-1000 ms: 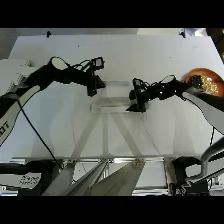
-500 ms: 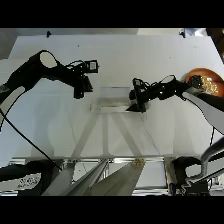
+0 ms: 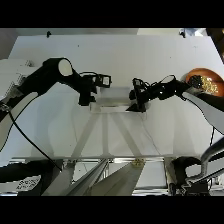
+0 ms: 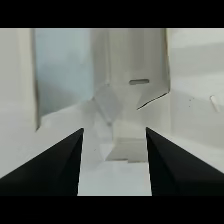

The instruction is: Fold the box and place the chain.

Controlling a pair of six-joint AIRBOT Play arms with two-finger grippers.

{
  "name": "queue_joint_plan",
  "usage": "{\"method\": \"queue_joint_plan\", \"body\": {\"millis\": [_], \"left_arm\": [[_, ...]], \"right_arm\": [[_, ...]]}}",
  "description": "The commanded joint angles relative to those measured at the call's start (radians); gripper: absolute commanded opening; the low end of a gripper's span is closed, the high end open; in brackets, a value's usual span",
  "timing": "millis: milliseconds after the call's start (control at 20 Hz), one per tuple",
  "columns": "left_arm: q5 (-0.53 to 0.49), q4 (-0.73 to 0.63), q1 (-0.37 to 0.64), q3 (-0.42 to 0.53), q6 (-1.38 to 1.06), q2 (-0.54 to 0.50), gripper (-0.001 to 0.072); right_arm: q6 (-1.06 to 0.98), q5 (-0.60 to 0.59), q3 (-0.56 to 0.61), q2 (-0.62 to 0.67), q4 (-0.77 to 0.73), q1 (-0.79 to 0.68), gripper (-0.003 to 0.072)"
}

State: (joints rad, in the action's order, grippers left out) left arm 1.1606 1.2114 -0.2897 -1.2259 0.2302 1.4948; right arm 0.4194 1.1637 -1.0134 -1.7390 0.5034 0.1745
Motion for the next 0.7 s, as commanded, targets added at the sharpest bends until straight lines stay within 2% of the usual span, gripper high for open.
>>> {"method": "queue_joint_plan", "body": {"millis": [0,100,200,250,300,650], "left_arm": [[0.017,0.038,-0.040,0.000,0.011,0.032,0.0453],[0.017,0.101,-0.052,0.000,0.071,0.049,0.0458],[0.018,0.114,-0.053,0.000,0.105,0.064,0.0499],[0.018,0.114,-0.053,0.000,0.114,0.069,0.0594],[0.018,0.114,-0.053,0.000,0.117,0.073,0.0656],[0.034,0.106,-0.053,0.000,0.109,0.075,0.0637]], "right_arm": [[0.000,0.000,-0.001,0.000,0.000,0.000,0.0500],[0.000,0.000,-0.001,0.000,0.000,0.000,0.0500],[0.000,0.000,-0.001,0.000,0.000,0.000,0.0500],[0.000,0.000,-0.001,0.000,0.000,0.000,0.0500],[0.000,0.000,-0.001,0.000,0.000,0.000,0.0500],[0.000,0.000,-0.001,0.000,0.000,0.000,0.0500]]}}
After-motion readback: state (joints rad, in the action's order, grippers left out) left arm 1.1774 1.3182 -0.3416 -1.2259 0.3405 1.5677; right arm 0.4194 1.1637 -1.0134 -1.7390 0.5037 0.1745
